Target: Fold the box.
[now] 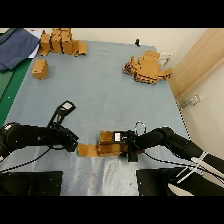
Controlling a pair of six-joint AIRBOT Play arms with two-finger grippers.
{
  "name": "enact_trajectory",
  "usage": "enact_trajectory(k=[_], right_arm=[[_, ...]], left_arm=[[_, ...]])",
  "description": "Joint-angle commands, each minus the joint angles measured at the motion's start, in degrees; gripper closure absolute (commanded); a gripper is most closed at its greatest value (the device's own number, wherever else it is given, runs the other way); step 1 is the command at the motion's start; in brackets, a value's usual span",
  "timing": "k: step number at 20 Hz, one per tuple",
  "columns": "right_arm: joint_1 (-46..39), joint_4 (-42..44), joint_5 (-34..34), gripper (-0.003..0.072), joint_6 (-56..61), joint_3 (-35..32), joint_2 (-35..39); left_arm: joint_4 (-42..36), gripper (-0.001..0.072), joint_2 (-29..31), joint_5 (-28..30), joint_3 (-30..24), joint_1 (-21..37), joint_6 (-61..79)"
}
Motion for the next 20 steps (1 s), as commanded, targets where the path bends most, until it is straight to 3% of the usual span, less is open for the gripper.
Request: enact_trajectory(k=[1, 5, 14, 20], right_arm=[[0.0, 0.0, 0.0, 0.0221, 0.0, 0.0, 0.0], [0.0, 0.0, 0.0, 0.0221, 0.0, 0.0, 0.0], [0.0, 0.0, 0.0, 0.0221, 0.0, 0.0, 0.0], [0.0, 0.0, 0.0, 0.0221, 0.0, 0.0, 0.0]], left_arm=[[0.4, 0.0696, 1.3, -3.9, -4.8, 6.1, -23.9], [-17.2, 0.0696, -2.4, -3.1, -8.5, 8.1, -12.3], [-31.3, 0.0697, -17.1, 0.7, -8.6, 8.0, 2.1], [-33.9, 0.0697, -18.9, 4.4, -8.6, 3.7, 2.4]])
